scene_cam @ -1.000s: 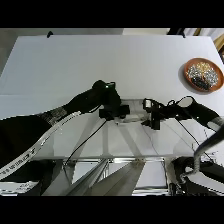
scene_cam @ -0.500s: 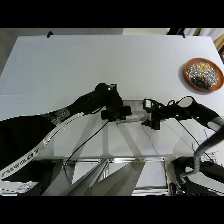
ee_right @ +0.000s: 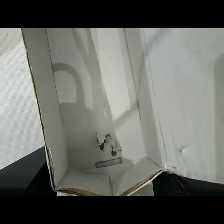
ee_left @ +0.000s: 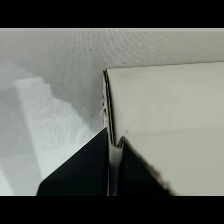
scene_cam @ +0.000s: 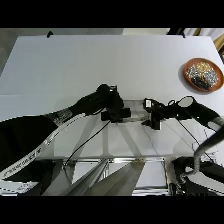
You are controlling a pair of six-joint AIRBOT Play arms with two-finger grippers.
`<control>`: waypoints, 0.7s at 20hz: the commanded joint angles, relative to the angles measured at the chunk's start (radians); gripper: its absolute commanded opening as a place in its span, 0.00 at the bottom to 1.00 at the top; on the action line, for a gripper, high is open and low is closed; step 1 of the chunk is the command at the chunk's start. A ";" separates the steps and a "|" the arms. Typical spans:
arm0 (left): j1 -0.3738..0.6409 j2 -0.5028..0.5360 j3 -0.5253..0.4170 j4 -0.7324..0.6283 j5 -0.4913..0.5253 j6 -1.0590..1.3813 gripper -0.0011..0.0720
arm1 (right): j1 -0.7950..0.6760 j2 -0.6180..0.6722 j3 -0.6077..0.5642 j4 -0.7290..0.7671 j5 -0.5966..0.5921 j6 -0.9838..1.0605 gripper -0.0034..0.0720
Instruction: Fold the box and place the chain.
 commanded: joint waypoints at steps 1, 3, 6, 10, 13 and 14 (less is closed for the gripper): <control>-0.001 -0.001 0.001 -0.006 -0.011 -0.021 0.02 | 0.000 0.001 0.000 0.001 0.000 0.000 0.43; -0.001 -0.001 0.001 -0.004 -0.012 -0.042 0.02 | 0.000 0.001 0.000 0.001 0.000 0.000 0.43; 0.000 0.000 0.001 -0.008 -0.015 -0.040 0.13 | 0.000 0.001 0.000 0.001 0.000 0.000 0.43; 0.002 0.003 0.003 -0.006 -0.013 -0.036 0.40 | 0.000 0.001 0.000 0.001 0.000 0.000 0.43; 0.003 0.001 0.013 0.039 0.037 -0.037 0.37 | 0.000 0.001 0.000 0.001 0.000 0.000 0.43; 0.003 -0.004 0.041 0.089 0.091 -0.037 0.31 | 0.000 0.001 0.000 0.001 0.000 0.000 0.43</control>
